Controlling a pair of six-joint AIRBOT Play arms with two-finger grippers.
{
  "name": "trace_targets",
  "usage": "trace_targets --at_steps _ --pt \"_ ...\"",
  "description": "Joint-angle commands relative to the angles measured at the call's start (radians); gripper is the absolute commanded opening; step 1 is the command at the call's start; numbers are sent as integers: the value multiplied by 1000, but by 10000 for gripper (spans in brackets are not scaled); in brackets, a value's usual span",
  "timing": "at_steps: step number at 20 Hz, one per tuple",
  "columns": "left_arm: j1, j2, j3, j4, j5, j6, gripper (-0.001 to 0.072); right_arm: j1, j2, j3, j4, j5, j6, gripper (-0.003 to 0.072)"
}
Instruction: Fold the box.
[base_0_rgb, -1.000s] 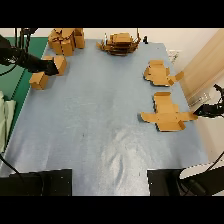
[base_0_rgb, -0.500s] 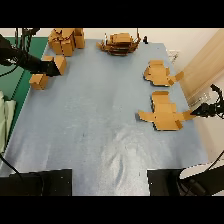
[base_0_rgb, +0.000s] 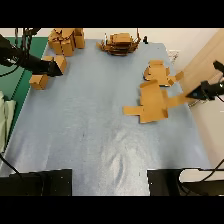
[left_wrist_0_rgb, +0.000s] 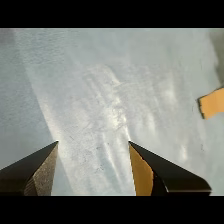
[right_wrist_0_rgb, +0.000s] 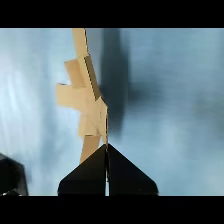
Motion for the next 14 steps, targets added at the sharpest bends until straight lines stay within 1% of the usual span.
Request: trace_targets --at_steps 1,3,5,6,8,9,11,12,14 --pt "14 5 0 -19 -22 0 687 200 140 0 119 1 132 8" --pt "40 8 0 -80 -24 0 687 322 189 0 205 78 179 8" --pt "72 10 0 -176 -30 5 687 451 206 0 288 192 187 8" --pt "84 9 0 -203 -40 10 687 521 206 -3 295 260 187 7" --pt "100 9 0 -208 -62 13 687 647 204 -41 319 401 187 7" --pt "106 9 0 -208 -75 15 687 698 199 -67 327 443 187 7" --pt "114 9 0 -208 -91 23 686 780 188 -165 327 495 188 7" --pt "116 9 0 -208 -97 31 687 813 185 -240 327 544 196 7" --pt "117 9 0 -209 -108 58 687 857 185 -398 326 693 198 7"
